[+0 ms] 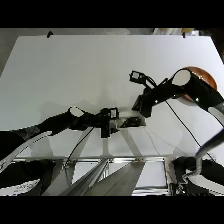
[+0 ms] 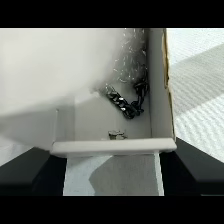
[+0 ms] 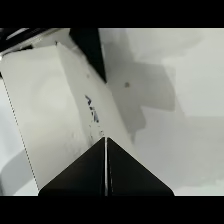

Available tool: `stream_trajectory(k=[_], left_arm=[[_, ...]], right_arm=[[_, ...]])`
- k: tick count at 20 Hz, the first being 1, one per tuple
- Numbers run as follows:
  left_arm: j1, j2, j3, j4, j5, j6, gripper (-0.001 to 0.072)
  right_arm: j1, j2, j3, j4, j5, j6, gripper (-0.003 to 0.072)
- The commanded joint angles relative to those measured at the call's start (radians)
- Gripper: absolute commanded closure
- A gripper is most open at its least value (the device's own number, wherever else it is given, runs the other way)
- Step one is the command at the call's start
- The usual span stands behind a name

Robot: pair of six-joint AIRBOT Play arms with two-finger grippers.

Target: Fold the box and place the chain.

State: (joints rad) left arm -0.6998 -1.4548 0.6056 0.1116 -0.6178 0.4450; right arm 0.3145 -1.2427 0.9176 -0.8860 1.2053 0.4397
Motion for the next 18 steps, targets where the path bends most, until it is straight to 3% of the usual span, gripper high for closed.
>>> stream_trajectory(k=[1,3,5,7,10,18], left_arm=[[0.000,0.000,0.000,0.000,0.000,0.000,0.0340],[0.000,0.000,0.000,0.000,0.000,0.000,0.0340],[0.000,0.000,0.000,0.000,0.000,0.000,0.0340],[0.000,0.000,0.000,0.000,0.000,0.000,0.0340],[0.000,0.000,0.000,0.000,0.000,0.000,0.0340],[0.000,0.000,0.000,0.000,0.000,0.000,0.0340]], right_arm=[[0.021,0.071,-0.067,-0.011,0.023,-0.091,0.0572],[0.057,0.106,-0.094,-0.028,0.000,-0.101,0.0499],[0.108,0.108,-0.105,-0.081,-0.021,-0.101,0.0481],[0.151,0.108,-0.105,-0.128,-0.056,-0.100,0.0387],[0.182,0.108,-0.105,-0.169,-0.118,-0.100,0.0381],[0.183,0.108,-0.105,-0.216,-0.152,-0.096,0.0396]])
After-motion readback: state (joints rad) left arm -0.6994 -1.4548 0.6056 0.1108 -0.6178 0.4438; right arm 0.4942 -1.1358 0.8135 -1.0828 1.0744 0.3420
